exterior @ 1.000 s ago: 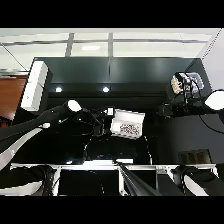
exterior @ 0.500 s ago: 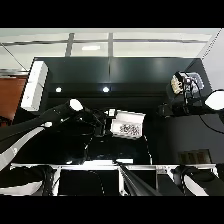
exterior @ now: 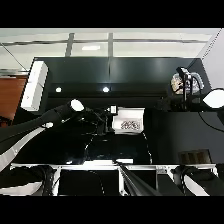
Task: Fold the box and place the chain.
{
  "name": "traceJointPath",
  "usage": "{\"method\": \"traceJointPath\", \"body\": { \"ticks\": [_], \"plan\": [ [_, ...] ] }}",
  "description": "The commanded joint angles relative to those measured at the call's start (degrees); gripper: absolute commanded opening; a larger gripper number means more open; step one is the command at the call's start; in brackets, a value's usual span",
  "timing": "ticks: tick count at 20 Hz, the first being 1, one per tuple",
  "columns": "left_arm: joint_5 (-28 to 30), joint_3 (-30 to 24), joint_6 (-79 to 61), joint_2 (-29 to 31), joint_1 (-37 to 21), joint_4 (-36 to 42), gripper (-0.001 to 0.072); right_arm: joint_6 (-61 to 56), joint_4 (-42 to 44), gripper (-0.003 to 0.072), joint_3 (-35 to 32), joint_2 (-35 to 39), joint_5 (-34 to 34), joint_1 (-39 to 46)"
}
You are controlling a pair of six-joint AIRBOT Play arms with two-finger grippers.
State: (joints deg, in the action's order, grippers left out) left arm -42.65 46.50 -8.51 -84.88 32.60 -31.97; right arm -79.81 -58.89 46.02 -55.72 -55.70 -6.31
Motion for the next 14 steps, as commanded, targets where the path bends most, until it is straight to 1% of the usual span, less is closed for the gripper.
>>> {"method": "traceJointPath", "body": {
  "ticks": [1, 2, 4, 6, 7, 9, 10, 12, 14],
  "plan": [
    [1.6, 0.0, 1.4, -0.1, 0.0, -0.6, 0.0422, 1.2, 5.6, 0.0597, 2.0, -5.0, 4.5, -1.3],
    [1.5, 0.0, 1.4, -0.1, 0.0, -0.6, 0.0422, 4.4, 6.5, 0.0641, 3.3, -7.0, 5.5, -2.6],
    [1.5, 0.0, 1.4, -0.1, 0.0, -0.6, 0.0422, 7.1, 7.0, 0.0640, 6.0, -10.6, 7.4, -5.2],
    [1.5, 0.0, 1.4, -0.1, 0.0, -0.6, 0.0422, 12.7, 7.7, 0.0639, 7.1, -13.5, 7.2, -8.1],
    [1.5, 0.0, 1.4, -0.1, 0.0, -0.6, 0.0422, 17.9, 7.7, 0.0639, 7.1, -14.2, 5.3, -9.6],
    [1.5, 0.0, 1.4, -0.1, 0.0, -0.6, 0.0422, 33.5, 6.2, 0.0639, 7.3, -14.1, -1.8, -11.3],
    [1.5, 0.0, 1.4, -0.1, 0.0, -0.6, 0.0422, 38.4, 5.1, 0.0639, 7.5, -13.6, -4.7, -11.3],
    [1.5, 0.0, 1.4, -0.1, 0.0, -0.6, 0.0422, 45.4, 1.4, 0.0639, 7.8, -12.7, -8.3, -11.1],
    [1.5, 0.0, 1.4, -0.1, 0.0, -0.6, 0.0422, 47.4, 2.0, 0.0639, 7.8, -12.6, -8.3, -10.9]
  ]
}}
